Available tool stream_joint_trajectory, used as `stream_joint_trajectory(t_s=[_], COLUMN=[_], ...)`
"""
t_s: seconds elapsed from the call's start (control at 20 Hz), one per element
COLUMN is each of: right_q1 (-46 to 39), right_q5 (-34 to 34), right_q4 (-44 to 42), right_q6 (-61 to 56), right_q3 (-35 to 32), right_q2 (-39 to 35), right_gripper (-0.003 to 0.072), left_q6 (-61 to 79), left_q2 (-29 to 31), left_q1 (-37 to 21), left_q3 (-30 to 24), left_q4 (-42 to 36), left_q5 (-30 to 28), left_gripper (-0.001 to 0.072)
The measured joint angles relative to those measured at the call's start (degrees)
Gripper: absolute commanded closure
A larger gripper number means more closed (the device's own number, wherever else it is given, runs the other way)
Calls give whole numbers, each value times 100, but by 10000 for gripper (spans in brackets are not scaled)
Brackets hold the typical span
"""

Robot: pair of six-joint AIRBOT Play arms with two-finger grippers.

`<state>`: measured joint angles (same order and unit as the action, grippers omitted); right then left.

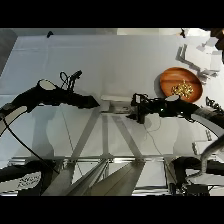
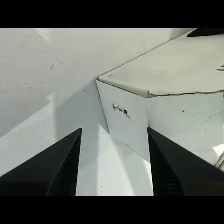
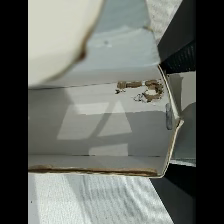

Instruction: Fold the box and place the chain.

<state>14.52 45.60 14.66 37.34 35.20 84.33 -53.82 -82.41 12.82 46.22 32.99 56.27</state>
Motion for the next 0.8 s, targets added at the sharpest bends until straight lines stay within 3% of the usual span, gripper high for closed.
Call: stream_joint_trajectory(t_s=[0.05,0.6,0.7,0.8], right_q1=[0,0,0,0], right_q5=[0,2,2,2], right_q4=[0,0,0,0], right_q6=[-2,-2,-2,-2], right_q3=[0,0,0,0], right_q2=[0,0,0,0], right_gripper=[179,179,179,179], left_q6=[15,369,409,424], left_q2=[4,7,7,7], left_q1=[0,85,162,232], left_q3=[0,0,0,0], left_q4=[-7,-407,-457,-474], left_q5=[11,33,-2,-81], left_gripper=[195,190,113,114])
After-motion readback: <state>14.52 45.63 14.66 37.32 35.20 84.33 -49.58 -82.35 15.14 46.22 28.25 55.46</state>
